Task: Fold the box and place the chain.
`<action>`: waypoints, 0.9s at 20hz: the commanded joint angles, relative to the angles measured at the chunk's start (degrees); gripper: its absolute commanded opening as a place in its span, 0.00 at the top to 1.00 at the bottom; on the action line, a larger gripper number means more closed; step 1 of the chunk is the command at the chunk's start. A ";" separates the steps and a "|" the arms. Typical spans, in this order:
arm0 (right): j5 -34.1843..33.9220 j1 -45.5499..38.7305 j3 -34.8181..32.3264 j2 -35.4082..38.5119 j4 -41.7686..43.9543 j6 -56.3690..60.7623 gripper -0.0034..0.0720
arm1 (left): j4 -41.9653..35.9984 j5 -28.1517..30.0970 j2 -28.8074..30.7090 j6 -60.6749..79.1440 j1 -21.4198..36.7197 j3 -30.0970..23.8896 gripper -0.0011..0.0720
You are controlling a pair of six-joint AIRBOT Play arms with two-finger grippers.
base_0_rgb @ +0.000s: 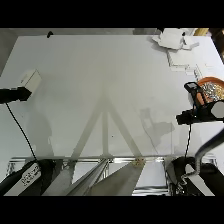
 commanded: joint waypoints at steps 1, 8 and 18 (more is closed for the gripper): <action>0.00 -0.02 0.02 0.00 0.00 0.02 0.93 | 1.09 -4.33 -1.09 -0.96 1.11 0.00 0.35; 0.00 -0.02 0.02 -0.02 0.00 0.02 0.93 | 1.11 -8.39 -0.63 -2.03 1.09 0.00 0.04; 0.00 -0.02 0.02 0.00 0.00 0.02 0.93 | -3.21 -6.19 9.64 -1.99 1.09 0.00 0.04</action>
